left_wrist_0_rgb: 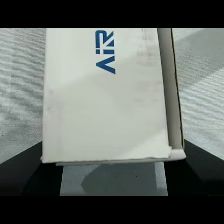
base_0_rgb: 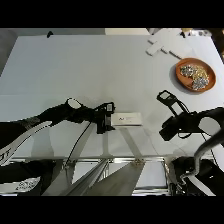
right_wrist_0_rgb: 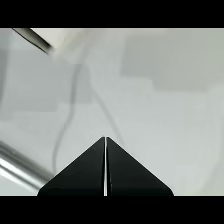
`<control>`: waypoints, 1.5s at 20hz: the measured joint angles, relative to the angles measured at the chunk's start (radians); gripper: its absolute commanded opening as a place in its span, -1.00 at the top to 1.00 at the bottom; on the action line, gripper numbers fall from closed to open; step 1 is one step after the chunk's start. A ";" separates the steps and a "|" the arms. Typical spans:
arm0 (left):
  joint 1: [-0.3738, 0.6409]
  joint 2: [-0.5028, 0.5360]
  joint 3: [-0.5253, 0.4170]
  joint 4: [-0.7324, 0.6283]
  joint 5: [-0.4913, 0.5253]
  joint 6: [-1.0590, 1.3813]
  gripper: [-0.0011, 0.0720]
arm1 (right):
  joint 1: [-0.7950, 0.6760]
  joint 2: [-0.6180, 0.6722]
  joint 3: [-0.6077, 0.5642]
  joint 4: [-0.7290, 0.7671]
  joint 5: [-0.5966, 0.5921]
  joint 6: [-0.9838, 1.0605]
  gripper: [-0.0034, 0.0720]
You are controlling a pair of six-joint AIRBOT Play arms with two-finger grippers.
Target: Fold the box and place the chain.
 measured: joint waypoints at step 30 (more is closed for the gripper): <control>0.002 0.000 0.000 -0.010 -0.005 0.000 0.60 | 0.000 -0.265 -0.008 -0.084 0.183 0.317 0.87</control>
